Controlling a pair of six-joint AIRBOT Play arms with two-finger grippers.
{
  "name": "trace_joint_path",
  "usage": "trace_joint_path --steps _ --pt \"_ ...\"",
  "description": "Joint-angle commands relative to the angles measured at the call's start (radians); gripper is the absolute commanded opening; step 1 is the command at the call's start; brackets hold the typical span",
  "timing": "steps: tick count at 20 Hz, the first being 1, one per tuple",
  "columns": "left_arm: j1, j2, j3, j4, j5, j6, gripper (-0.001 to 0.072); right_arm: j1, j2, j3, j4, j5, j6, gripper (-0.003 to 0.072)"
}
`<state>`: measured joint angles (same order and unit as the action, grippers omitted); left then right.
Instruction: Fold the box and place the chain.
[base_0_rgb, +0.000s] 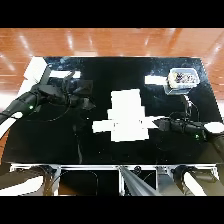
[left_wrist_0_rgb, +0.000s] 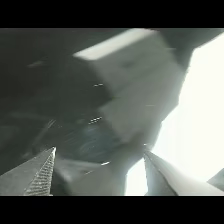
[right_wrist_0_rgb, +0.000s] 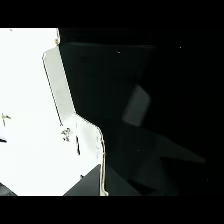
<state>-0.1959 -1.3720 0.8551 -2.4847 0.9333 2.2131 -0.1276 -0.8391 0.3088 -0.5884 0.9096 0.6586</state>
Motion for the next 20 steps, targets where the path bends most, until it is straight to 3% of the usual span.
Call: trace_joint_path --steps 1,3,11,15,20 --pt "-0.007 -0.083 0.002 -0.326 0.148 0.458 0.0637 0.002 0.018 -0.016 0.013 -0.009 -0.004 0.0032" --pt "-0.008 -0.139 0.029 -0.376 0.267 0.584 0.0637 0.002 0.018 -0.016 0.013 -0.005 -0.002 0.0032" --pt "-0.088 -0.403 0.327 -0.282 0.425 0.587 0.0638 0.002 0.018 -0.016 0.012 0.023 0.011 0.0032" --pt "-0.109 -0.483 0.407 -0.264 0.485 0.583 0.0629 0.002 0.018 -0.016 0.011 0.028 0.011 0.0032" --pt "-0.118 -0.492 0.417 -0.255 0.551 0.581 0.0628 0.001 0.018 -0.016 0.009 0.028 0.011 0.0032"
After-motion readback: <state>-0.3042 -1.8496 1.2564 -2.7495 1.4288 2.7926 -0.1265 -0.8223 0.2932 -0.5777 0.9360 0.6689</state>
